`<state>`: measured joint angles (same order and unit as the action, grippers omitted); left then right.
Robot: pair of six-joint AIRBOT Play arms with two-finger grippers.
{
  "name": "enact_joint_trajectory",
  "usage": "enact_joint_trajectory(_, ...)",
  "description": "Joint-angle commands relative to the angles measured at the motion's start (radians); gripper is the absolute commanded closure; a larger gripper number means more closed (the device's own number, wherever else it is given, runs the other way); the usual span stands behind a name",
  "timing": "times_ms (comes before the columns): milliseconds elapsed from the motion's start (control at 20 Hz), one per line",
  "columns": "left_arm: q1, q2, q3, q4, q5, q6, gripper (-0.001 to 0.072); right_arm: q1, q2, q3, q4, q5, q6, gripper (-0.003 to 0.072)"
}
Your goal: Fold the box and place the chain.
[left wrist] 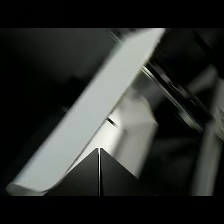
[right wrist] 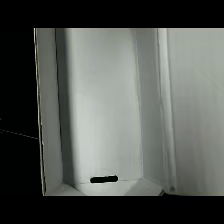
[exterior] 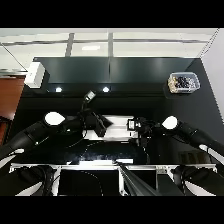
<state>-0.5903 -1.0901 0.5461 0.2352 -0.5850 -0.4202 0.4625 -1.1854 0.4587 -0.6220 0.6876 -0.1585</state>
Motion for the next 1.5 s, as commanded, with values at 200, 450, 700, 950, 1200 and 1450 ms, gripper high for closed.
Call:
enact_joint_trajectory(200,-0.002,-0.110,0.016,0.025,0.169,0.052,0.0686,0.001,0.000,0.000,0.000,0.000,0.001,0.0494)
enact_joint_trajectory(450,-0.002,-0.194,0.062,0.084,0.016,0.024,0.0687,0.001,0.000,0.000,0.000,0.000,0.001,0.0494)
enact_joint_trajectory(700,0.000,-0.226,0.125,0.356,-0.098,-0.131,0.0686,0.001,0.000,0.000,0.000,0.000,0.001,0.0493)
enact_joint_trajectory(950,0.001,-0.207,0.219,0.570,-0.121,-0.224,0.0685,0.001,0.000,0.000,0.000,0.000,0.001,0.0494)
enact_joint_trajectory(1200,0.079,-0.013,0.230,0.724,-0.231,-0.264,0.0683,0.001,0.000,0.000,0.000,0.000,0.001,0.0494)
enact_joint_trajectory(1450,0.177,0.119,0.074,0.671,-0.385,-0.055,0.0681,0.001,0.000,0.000,0.000,0.000,0.001,0.0494)
